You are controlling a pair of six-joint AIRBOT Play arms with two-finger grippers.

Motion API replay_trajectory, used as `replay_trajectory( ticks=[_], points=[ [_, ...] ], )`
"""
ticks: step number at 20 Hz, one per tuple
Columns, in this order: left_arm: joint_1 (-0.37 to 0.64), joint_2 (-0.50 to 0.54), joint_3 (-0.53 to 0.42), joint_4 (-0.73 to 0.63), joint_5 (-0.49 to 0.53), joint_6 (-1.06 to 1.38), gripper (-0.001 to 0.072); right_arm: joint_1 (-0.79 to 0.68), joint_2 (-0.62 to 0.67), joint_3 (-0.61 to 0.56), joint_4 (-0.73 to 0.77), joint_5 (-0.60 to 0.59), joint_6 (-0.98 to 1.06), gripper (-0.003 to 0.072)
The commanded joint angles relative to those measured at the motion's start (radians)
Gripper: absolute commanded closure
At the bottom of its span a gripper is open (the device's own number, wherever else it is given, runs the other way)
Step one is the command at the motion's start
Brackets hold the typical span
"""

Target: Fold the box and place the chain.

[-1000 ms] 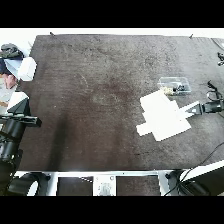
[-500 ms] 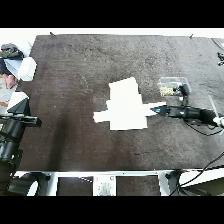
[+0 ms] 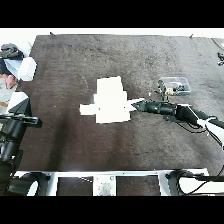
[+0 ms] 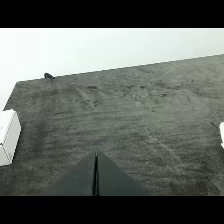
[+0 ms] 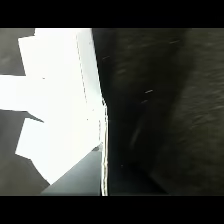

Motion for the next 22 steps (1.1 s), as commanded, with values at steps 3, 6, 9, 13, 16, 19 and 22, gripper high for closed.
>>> replay_trajectory(
  ticks=[3, 6, 9, 13, 16, 19, 22],
  points=[
    [0.000, 0.000, 0.001, 0.000, -0.087, -0.002, 0.0698, 0.100, 0.039, -0.003, 0.039, -0.201, 0.064, 0.0699],
    [0.000, 0.000, 0.001, 0.004, -0.141, 0.038, 0.0016, 0.165, 0.039, -0.003, 0.039, -0.257, 0.064, 0.0699],
    [0.000, -0.011, 0.003, 0.004, -0.209, 0.079, 0.0224, 0.207, 0.040, -0.004, 0.121, -0.312, 0.059, 0.0699],
    [0.000, -0.164, 0.077, -0.013, -0.230, 0.077, 0.0224, 0.231, 0.045, -0.005, 0.129, -0.351, 0.076, 0.0699],
    [0.000, -0.390, 0.186, -0.018, -0.272, 0.077, 0.0223, 0.239, 0.045, -0.005, 0.129, -0.369, 0.074, 0.0699],
    [0.000, -0.663, 0.329, -0.018, -0.389, 0.080, 0.0223, 0.239, 0.045, -0.005, 0.124, -0.368, 0.060, 0.0699],
    [0.000, -0.923, 0.505, -0.016, -0.484, 0.046, 0.0223, 0.239, 0.045, -0.005, 0.125, -0.369, 0.043, 0.0699]
  ],
)
